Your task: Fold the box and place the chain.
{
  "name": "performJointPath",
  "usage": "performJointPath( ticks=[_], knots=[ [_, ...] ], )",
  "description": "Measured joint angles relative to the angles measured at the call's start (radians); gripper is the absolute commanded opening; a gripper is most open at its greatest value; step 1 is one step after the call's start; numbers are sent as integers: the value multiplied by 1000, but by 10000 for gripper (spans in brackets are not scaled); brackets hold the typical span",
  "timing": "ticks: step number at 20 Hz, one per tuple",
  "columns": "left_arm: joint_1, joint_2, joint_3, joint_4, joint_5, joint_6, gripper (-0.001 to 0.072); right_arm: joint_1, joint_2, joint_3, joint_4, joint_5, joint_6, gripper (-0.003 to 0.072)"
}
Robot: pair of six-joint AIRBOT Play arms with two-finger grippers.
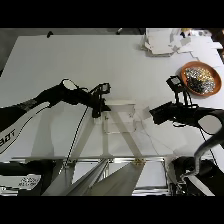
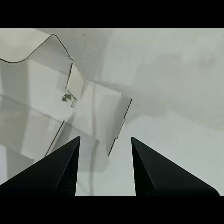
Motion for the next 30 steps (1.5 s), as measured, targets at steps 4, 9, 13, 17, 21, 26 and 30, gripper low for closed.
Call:
performJointPath(
  ticks=[4, 9, 13, 17, 21, 26, 30],
  knots=[
    [-3, -5, 0, -1, 15, 29, 9, 0, 0, 0, 0, 0, 0, 361],
    [-3, -6, 0, -1, 25, 59, 7, 0, 0, 0, 0, 1, 0, 361],
    [-3, -6, 0, 0, 31, 79, 7, 0, 0, 0, 0, 2, 0, 360],
    [-3, -6, 0, 0, 32, 98, 7, 0, 0, 0, 0, 2, 0, 360],
    [-3, -6, 0, 0, 34, 108, 7, 0, 0, 0, 0, 2, 0, 360],
    [-6, -16, 0, -4, 45, 113, 7, 0, 0, 0, 0, 2, 0, 358],
    [-9, -34, 1, -11, 46, 112, 10, 0, 0, 0, 0, 2, 0, 358]
  ],
)
